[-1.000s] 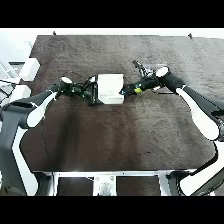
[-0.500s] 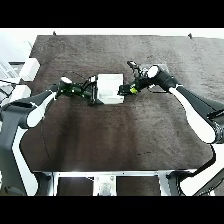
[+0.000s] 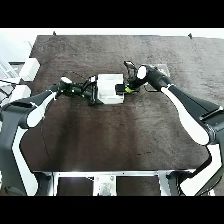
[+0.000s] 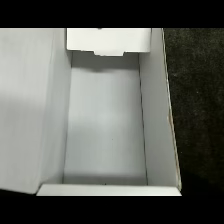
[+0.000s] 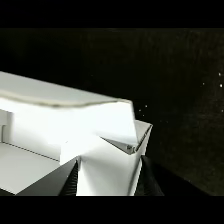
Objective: Fold the box and place the chain.
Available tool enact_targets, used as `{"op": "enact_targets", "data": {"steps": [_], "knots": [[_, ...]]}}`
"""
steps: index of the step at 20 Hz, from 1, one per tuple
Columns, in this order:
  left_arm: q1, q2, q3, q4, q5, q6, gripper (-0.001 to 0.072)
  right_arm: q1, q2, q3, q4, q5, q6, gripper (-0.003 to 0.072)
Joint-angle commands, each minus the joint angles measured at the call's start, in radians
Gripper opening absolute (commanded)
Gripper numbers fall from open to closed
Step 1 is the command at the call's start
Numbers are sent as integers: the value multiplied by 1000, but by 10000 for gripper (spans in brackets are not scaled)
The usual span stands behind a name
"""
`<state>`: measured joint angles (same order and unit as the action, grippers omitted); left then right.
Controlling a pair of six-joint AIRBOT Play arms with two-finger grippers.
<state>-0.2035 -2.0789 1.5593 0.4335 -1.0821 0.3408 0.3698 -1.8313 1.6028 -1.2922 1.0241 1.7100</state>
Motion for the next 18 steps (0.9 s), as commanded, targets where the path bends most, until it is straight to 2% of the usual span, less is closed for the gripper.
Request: {"op": "enact_targets", "data": {"steps": [1,7,8,17,18], "knots": [[0,0,0,0,0,0,528,36,-52,83,-135,112,148,436],[0,0,0,0,0,0,528,84,-146,249,-299,273,232,434],[0,0,0,0,0,0,528,89,-157,267,-310,278,232,393],[0,0,0,0,0,0,528,97,-197,295,-395,338,285,353],[0,0,0,0,0,0,528,98,-200,296,-396,338,299,294]]}}
